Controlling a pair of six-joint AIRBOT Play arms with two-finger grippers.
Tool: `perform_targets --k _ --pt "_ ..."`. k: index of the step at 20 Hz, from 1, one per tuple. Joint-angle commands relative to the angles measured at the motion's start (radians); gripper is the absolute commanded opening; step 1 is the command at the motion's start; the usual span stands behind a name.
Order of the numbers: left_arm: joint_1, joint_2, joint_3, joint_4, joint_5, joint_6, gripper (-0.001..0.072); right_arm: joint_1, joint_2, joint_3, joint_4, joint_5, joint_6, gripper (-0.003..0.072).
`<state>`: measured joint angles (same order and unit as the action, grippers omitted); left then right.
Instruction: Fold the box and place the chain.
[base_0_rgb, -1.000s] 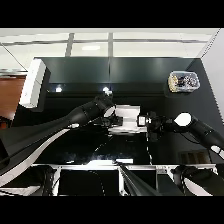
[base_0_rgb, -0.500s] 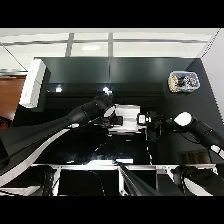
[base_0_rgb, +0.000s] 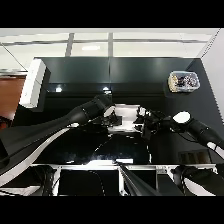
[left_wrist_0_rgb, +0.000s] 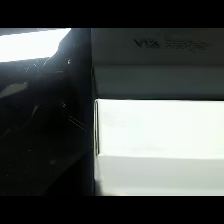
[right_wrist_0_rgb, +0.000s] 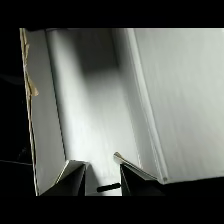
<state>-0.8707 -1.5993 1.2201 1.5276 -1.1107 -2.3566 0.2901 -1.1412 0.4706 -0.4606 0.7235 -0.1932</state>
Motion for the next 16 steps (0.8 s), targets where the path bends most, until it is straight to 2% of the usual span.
perform_targets --k 1,2,4,5,6,8,9,10,11,12,13,14,16 --pt "0.000 0.000 0.001 -0.003 0.003 0.000 0.0026 0.001 -0.013 0.000 0.037 -0.002 0.002 0.0147" --pt "0.000 0.000 0.001 -0.003 0.003 0.000 0.0026 0.001 -0.013 0.000 0.037 -0.001 0.002 0.0075" --pt "0.000 0.000 0.001 -0.003 0.003 0.000 0.0026 0.001 -0.013 0.000 0.037 -0.001 0.002 0.0057" --pt "0.000 0.000 0.001 -0.003 0.003 0.000 0.0026 0.001 -0.013 0.000 0.038 -0.003 0.003 0.0128" --pt "0.000 0.000 0.001 -0.003 0.003 0.000 0.0026 0.001 -0.013 0.000 0.038 -0.006 0.003 0.0310" --pt "0.000 0.000 0.001 -0.003 0.003 0.000 0.0026 0.001 -0.013 0.000 0.038 -0.012 0.003 0.0324" --pt "0.000 0.000 0.001 -0.003 0.003 0.000 0.0026 0.001 -0.013 0.000 0.038 -0.013 0.003 0.0375" --pt "0.000 0.000 0.001 -0.003 0.003 0.000 0.0026 0.001 -0.013 0.000 0.038 -0.016 0.003 0.0516" --pt "0.000 0.000 0.001 -0.003 0.003 0.000 0.0026 0.001 -0.013 0.000 0.037 -0.019 0.003 0.0510" --pt "0.000 0.000 0.001 -0.003 0.003 0.000 0.0026 0.001 -0.013 0.000 0.037 -0.020 0.003 0.0358" --pt "0.000 0.000 0.001 -0.003 0.003 0.000 0.0026 0.001 -0.013 0.000 0.037 -0.020 0.007 0.0260" --pt "0.000 0.000 0.001 -0.003 0.003 0.000 0.0026 0.001 -0.013 0.000 0.037 -0.020 0.007 0.0240" --pt "0.000 0.000 0.001 -0.003 0.003 0.000 0.0026 0.001 -0.013 0.000 0.037 -0.021 0.017 0.0347"
